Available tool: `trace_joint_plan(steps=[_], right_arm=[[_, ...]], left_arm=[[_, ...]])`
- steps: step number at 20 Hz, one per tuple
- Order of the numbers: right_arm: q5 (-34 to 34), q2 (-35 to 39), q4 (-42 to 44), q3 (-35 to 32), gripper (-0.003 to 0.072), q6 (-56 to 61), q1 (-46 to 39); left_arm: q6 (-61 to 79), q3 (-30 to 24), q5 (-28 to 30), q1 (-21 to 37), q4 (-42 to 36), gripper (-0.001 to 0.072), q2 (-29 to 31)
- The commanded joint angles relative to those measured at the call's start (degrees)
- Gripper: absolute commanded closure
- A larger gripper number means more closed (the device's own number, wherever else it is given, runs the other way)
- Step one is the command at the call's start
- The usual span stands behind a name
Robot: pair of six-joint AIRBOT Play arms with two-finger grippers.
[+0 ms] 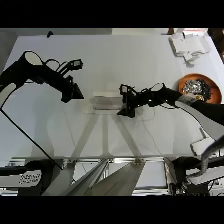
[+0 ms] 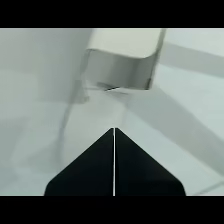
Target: Fold the box and place the chain.
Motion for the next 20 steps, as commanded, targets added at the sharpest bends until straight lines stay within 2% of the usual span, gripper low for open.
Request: trace_joint_plan(steps=[1,4,9,12,15,20], right_arm=[[0.0,0.0,0.0,0.0,0.0128,0.0,0.0],[0.0,0.0,0.0,0.0,0.0128,0.0,0.0],[0.0,0.0,0.0,0.0,0.0128,0.0,0.0],[0.0,0.0,0.0,0.0,0.0128,0.0,0.0],[0.0,0.0,0.0,0.0,0.0128,0.0,0.0],[0.0,0.0,0.0,0.0,0.0128,0.0,0.0]], left_arm=[[-3.9,-2.6,-1.4,-5.4,-1.9,0.0703,0.2],[-2.6,-3.9,5.6,-8.8,-4.5,0.0703,-0.2],[-2.6,-3.9,24.6,-8.3,-15.2,0.0699,-0.6],[-3.6,-3.9,33.3,-8.3,-16.5,0.0699,-2.4],[-5.7,-3.9,36.3,-8.3,-16.5,0.0699,-6.2],[-7.2,-3.9,34.4,-8.3,-16.5,0.0699,-9.1]])
